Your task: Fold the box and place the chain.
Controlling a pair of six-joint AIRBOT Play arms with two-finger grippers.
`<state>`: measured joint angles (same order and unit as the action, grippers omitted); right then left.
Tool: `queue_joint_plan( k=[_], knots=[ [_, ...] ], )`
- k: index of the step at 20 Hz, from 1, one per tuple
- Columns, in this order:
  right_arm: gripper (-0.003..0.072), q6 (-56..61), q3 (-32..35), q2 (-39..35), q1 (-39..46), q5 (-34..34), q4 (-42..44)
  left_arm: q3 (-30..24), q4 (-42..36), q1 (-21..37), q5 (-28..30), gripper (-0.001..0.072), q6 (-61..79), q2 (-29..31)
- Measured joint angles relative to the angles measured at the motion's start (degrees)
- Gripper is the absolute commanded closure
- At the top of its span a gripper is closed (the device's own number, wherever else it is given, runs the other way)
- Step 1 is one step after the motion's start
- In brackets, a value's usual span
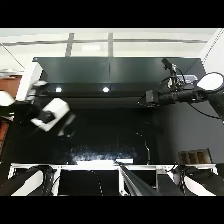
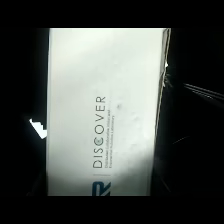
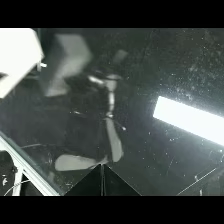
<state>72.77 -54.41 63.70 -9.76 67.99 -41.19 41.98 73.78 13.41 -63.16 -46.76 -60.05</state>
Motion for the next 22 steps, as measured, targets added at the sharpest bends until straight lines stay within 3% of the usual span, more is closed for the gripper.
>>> queue_joint_plan(
  k=[4,8,12,18,22],
  knots=[
    [0.0659,-0.59,0.00,0.00,-0.72,-1.49,0.00,-0.57,1.05,18.73,-4.26,0.0252,-0.90,1.18],
    [0.0659,-1.14,0.00,0.00,-0.94,-2.05,-0.63,-0.74,3.06,28.79,-4.74,0.0252,-0.11,1.46],
    [0.0659,-1.42,0.00,0.00,-0.98,-2.19,-2.54,-0.74,3.67,33.00,0.79,0.0242,3.32,0.61],
    [0.0660,1.03,0.00,0.02,-0.98,-2.12,-3.50,-0.74,-3.54,34.29,8.98,0.0242,10.99,-1.57],
    [0.0660,1.88,0.00,0.00,-0.98,-1.77,-3.63,-0.74,-6.01,34.40,10.47,0.0242,12.98,-3.65]
  ],
)
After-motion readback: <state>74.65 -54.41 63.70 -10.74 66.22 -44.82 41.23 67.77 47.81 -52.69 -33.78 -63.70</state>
